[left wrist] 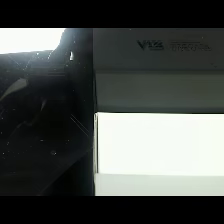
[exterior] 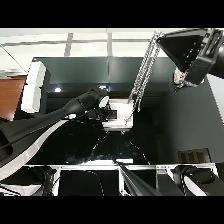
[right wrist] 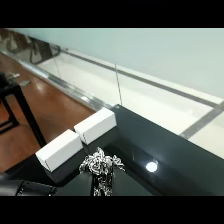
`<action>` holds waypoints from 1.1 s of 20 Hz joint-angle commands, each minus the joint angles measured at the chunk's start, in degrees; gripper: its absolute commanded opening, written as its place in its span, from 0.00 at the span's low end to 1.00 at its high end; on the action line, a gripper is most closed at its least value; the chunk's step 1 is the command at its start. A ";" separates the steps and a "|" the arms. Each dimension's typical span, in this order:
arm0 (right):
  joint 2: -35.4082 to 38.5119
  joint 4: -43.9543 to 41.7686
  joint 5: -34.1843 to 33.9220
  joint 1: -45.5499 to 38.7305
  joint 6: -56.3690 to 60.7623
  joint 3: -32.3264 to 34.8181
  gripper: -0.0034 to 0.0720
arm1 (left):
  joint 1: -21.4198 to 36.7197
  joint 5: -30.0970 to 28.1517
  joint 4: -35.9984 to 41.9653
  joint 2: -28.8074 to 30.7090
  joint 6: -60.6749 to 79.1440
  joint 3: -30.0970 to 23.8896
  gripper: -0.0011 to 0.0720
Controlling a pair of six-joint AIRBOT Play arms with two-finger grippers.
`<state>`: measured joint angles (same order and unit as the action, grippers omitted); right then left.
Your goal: Fold the box and place the chain.
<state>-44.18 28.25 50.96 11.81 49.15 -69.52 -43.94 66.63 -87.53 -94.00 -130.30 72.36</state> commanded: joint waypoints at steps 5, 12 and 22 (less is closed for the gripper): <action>-3.26 -0.83 6.38 0.83 9.35 -0.22 0.07 | 0.02 -0.20 -0.02 -0.04 0.02 0.02 0.06; -12.94 1.18 9.92 5.70 12.04 -0.22 0.07 | 0.02 -0.17 -0.02 -0.02 0.02 0.02 0.06; -13.16 16.94 14.36 5.70 22.71 6.34 0.07 | 0.02 -0.17 -0.02 -0.02 0.02 0.02 0.06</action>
